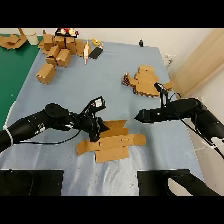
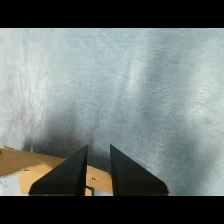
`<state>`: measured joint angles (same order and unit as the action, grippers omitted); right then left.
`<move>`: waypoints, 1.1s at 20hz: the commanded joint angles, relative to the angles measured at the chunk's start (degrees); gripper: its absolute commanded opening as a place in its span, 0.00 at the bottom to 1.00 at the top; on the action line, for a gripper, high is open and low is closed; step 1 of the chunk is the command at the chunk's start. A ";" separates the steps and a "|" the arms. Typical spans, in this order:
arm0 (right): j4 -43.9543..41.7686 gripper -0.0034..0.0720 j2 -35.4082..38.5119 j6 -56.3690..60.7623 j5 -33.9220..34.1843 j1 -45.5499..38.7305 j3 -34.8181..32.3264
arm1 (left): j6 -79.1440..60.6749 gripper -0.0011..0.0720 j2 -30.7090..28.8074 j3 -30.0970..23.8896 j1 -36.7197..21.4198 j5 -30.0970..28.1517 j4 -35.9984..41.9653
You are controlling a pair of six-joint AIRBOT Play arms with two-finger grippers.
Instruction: Fold the box.
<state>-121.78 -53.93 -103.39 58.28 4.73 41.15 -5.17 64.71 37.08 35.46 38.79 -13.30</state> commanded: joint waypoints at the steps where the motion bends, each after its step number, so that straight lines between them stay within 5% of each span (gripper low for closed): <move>1: -0.28 0.33 -1.03 1.64 -1.51 -0.07 0.15 | -3.34 0.03 -1.25 -1.66 0.63 1.68 -4.90; 4: -1.49 0.29 -1.49 1.64 -1.66 -0.07 0.13 | -9.68 0.03 -1.11 -5.38 0.63 1.62 -2.80; 6: -2.08 0.12 -1.46 1.62 -2.08 -0.07 0.13 | -14.38 0.03 -1.01 -6.97 0.63 0.74 0.13; 22: -2.10 0.12 -1.49 1.60 -3.72 -0.07 -1.40 | -16.59 0.03 0.55 -7.26 0.52 2.86 10.88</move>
